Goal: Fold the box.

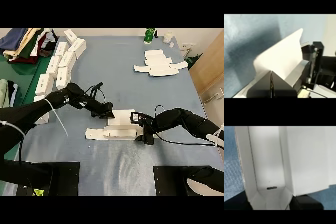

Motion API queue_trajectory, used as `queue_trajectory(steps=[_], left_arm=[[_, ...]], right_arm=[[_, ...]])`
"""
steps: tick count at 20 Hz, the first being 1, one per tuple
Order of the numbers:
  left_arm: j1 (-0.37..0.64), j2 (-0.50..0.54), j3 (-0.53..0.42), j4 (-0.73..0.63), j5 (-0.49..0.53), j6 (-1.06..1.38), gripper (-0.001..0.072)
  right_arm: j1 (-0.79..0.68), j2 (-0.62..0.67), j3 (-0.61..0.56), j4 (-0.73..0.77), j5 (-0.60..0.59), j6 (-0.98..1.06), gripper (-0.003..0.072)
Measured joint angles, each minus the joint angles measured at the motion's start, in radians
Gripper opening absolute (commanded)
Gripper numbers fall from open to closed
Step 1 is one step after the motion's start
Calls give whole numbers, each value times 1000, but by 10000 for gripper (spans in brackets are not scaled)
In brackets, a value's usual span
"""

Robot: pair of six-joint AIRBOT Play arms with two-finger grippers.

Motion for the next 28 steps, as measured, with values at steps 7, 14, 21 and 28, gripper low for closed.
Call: queue_trajectory(steps=[7, 14, 21, 28], left_arm=[[-5, -55, 34, -10, -37, -10, 14], [-1, 50, 94, 28, -96, 93, 12], [0, 435, -6, 265, -117, 164, 14], [-42, 720, -221, 361, -91, 479, 687]], right_arm=[[0, 0, 0, 0, -1, 0, 504], [0, 0, 0, 0, -1, 0, 504], [0, 0, 0, 0, -1, 0, 504], [0, 0, 0, 0, -1, 0, 504]])
